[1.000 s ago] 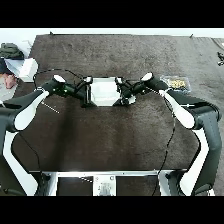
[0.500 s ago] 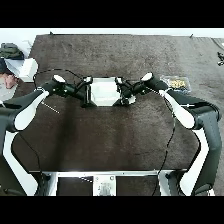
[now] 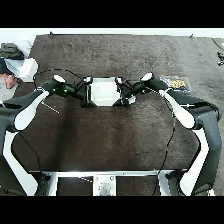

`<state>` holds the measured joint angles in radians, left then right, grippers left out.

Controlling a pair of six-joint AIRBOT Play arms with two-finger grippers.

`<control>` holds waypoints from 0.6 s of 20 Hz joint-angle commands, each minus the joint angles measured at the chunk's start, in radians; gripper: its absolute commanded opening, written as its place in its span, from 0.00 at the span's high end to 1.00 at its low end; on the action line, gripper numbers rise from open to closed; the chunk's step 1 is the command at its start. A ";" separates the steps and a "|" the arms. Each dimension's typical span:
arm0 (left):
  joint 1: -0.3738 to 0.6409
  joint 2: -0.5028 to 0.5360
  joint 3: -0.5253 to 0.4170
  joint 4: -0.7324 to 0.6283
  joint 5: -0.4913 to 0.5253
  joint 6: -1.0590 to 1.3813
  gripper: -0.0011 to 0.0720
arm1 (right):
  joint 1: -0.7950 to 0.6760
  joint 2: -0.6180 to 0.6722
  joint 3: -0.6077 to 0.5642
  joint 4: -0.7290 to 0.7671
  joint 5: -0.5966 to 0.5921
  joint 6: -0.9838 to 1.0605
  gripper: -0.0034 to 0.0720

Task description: Fold the box and place the chain.

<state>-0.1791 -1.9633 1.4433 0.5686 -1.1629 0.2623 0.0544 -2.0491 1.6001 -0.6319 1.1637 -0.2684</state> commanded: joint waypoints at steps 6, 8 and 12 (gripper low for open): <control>-0.001 0.001 0.002 0.000 0.004 0.001 0.35 | -0.011 0.015 0.006 -0.033 -0.017 -0.008 0.16; -0.001 0.001 0.002 0.000 0.004 0.001 0.35 | -0.016 0.025 0.006 -0.098 -0.015 0.002 0.16; -0.001 0.001 0.002 0.000 0.004 0.001 0.35 | -0.027 0.069 0.005 -0.129 0.010 0.012 0.16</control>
<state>-0.1806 -1.9633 1.4445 0.5648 -1.1591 0.2619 0.0338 -2.0071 1.6047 -0.7300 1.1522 -0.2642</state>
